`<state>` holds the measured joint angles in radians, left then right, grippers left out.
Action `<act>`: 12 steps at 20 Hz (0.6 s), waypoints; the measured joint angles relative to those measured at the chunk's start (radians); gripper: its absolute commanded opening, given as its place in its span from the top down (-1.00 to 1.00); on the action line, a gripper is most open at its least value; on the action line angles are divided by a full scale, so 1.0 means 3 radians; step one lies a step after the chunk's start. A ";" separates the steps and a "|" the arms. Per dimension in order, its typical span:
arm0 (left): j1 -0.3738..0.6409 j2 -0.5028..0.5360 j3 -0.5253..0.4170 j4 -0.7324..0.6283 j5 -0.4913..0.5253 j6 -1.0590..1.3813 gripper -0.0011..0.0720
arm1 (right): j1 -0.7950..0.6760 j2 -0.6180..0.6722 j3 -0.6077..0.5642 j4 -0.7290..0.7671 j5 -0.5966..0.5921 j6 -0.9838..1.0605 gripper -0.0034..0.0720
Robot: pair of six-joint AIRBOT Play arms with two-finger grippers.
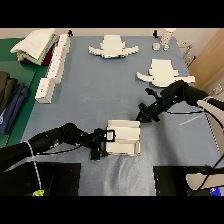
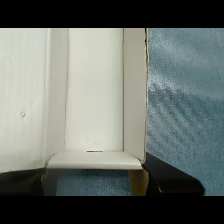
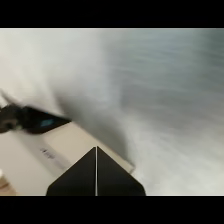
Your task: Fold the box.
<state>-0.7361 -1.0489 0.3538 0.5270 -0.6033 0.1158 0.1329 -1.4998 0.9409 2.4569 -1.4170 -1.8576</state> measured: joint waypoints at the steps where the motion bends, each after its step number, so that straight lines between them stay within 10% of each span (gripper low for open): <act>1: 0.0000 0.0000 0.0000 -0.0001 0.0000 0.0001 -0.39 | -0.0001 -0.0086 0.0028 0.0132 -0.0130 -0.0181 0.91; 7: 0.0000 0.0000 0.0000 -0.0001 0.0000 0.0000 -0.39 | 0.0343 -0.0076 -0.0014 0.0441 -0.0511 -0.0970 0.91; 12: 0.0000 0.0000 0.0000 0.0000 0.0000 0.0001 -0.39 | 0.0774 0.0524 -0.0469 0.0292 0.0090 -0.1403 0.91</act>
<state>-0.7361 -1.0489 0.3538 0.5270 -0.6033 0.1162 0.3653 -1.3426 0.8001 2.5446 -1.3899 -2.2784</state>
